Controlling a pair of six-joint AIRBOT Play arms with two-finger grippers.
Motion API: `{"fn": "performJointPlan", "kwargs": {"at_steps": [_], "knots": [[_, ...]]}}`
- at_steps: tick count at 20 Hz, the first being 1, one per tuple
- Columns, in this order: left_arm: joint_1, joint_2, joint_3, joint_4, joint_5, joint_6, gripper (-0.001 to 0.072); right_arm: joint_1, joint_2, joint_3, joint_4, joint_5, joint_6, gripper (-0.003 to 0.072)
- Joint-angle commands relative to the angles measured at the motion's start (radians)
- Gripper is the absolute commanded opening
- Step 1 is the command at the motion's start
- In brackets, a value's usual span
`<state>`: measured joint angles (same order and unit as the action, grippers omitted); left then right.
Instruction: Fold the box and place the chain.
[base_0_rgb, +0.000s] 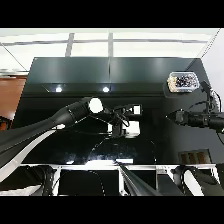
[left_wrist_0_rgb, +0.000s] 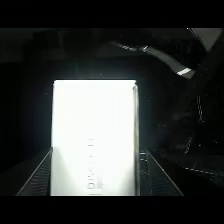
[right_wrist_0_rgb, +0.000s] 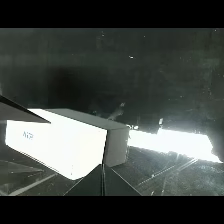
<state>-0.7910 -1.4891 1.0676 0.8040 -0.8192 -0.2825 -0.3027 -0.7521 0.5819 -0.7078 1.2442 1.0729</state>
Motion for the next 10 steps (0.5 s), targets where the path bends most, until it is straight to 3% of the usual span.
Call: {"fn": "performJointPlan", "kwargs": {"at_steps": [1,10], "knots": [[0.0,0.001,0.008,0.005,0.006,-0.018,0.0706,0.0,0.0,-0.001,0.0,0.001,0.0,0.0015],[0.0,-0.008,0.008,0.051,-0.012,-0.137,0.0706,0.0,0.0,-0.001,0.0,0.001,0.0,0.0016]]}}
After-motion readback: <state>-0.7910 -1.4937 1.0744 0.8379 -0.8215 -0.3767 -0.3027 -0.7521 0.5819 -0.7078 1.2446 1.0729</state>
